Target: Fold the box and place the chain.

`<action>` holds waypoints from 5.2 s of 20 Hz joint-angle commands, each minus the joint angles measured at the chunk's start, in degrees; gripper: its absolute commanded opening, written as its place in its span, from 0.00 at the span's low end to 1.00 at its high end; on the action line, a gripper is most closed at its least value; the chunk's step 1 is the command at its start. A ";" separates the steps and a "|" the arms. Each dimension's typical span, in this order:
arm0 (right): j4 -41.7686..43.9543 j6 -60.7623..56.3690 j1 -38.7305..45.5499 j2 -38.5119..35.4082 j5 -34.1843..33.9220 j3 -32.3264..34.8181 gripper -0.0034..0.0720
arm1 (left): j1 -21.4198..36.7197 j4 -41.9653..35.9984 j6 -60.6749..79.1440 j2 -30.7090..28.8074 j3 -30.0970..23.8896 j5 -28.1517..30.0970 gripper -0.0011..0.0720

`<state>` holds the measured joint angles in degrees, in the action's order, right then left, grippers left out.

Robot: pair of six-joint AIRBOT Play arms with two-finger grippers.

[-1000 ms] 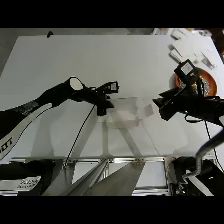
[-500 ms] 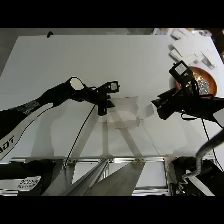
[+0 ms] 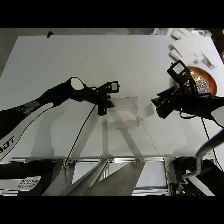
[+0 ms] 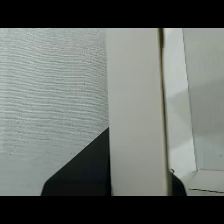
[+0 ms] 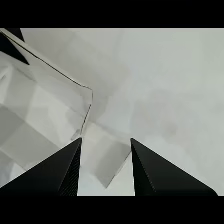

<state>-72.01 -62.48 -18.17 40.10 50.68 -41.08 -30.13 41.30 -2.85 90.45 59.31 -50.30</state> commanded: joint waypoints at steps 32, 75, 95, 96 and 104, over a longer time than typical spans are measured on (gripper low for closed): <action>10.84 21.68 -0.42 2.08 13.94 0.07 0.07 | 0.02 -0.35 2.82 2.25 3.58 -3.96 0.03; 28.30 76.56 0.92 23.04 -13.66 12.76 0.96 | 0.02 -0.35 2.84 2.25 3.58 -3.96 0.03; 18.58 66.73 -2.40 6.84 -11.21 19.76 0.96 | 0.02 -0.35 2.84 2.25 3.58 -3.96 0.03; 18.60 66.25 -4.70 4.26 -13.53 21.94 0.96 | 0.02 -0.35 2.84 2.25 3.58 -3.98 0.03; 20.09 53.59 -14.99 5.68 -32.89 25.42 0.97 | 0.02 -0.35 2.82 2.25 3.58 -3.96 0.03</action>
<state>-52.27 -6.26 -31.44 44.91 24.84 -16.40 -30.11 40.93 -0.03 92.68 62.87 -54.28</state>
